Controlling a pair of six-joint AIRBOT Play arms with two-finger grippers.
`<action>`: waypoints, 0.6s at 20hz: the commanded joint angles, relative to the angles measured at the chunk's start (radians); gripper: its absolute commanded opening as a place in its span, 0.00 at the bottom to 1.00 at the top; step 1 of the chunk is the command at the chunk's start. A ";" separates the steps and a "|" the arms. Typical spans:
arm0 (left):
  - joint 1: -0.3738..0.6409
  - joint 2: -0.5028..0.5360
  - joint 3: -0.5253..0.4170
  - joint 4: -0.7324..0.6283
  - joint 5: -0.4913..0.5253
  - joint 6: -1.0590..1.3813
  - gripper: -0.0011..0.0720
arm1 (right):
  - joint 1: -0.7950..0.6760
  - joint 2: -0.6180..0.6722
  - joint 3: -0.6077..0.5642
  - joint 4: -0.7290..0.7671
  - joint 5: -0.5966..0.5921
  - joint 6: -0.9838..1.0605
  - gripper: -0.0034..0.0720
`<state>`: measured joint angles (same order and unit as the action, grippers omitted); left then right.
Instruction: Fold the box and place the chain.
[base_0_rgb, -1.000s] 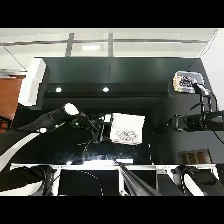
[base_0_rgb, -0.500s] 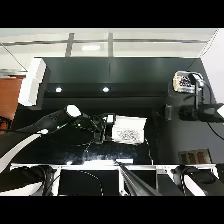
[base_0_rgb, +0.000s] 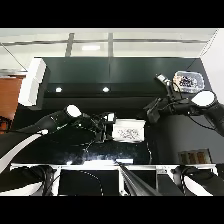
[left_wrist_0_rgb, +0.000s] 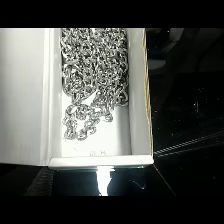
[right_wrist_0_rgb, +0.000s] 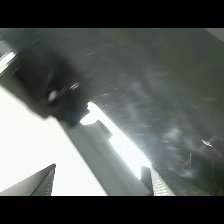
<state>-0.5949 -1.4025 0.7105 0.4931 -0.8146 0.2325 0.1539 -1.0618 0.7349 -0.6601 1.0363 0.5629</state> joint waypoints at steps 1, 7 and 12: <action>0.000 -0.001 0.001 0.000 0.002 -0.002 0.50 | 0.004 -0.001 0.000 0.023 0.169 -0.162 1.00; 0.000 -0.001 0.001 0.000 0.002 -0.002 0.50 | 0.039 0.040 -0.001 -0.084 0.242 -0.148 1.00; 0.000 -0.001 0.001 0.000 0.002 -0.002 0.50 | 0.108 0.039 -0.001 -0.165 0.186 -0.150 1.00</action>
<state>-0.5949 -1.4025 0.7105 0.4923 -0.8112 0.2302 0.2291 -1.0252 0.7345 -0.7719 1.2427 0.4187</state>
